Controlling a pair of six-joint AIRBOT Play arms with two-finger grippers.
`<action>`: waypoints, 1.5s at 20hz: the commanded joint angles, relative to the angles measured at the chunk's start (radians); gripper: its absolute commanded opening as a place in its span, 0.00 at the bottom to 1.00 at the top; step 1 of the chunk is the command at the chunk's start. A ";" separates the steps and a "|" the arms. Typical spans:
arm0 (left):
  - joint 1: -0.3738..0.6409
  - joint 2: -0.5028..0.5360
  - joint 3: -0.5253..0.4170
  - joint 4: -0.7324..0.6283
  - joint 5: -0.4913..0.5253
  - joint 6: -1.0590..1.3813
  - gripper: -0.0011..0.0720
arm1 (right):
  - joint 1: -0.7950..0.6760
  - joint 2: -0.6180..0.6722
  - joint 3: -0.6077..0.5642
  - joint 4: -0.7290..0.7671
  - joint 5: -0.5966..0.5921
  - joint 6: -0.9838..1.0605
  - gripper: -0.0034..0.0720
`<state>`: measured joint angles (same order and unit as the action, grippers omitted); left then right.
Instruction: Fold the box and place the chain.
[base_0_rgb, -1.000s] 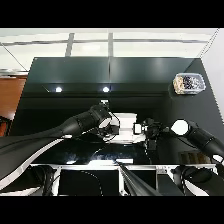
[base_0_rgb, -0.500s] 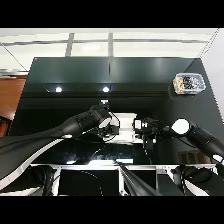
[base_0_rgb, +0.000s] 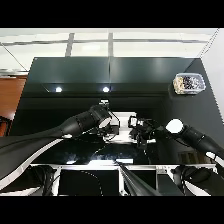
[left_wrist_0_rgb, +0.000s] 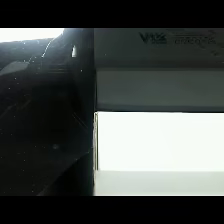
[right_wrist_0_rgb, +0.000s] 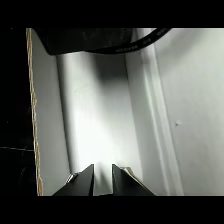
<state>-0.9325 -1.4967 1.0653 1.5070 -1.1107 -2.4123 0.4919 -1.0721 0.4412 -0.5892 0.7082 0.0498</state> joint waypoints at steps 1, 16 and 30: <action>0.001 0.000 0.000 0.000 0.003 0.000 0.05 | 0.007 -0.009 0.000 0.009 -0.028 0.000 0.23; 0.000 0.000 0.000 -0.001 0.002 0.000 0.05 | -0.070 0.090 0.038 -0.276 0.045 0.553 0.06; 0.004 0.000 0.000 -0.001 0.003 0.000 0.05 | -0.636 0.047 -0.133 -0.140 0.348 1.091 0.06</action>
<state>-0.9310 -1.4967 1.0653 1.5055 -1.1080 -2.4119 -0.1684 -0.9569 0.3393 -0.8249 1.0031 1.1851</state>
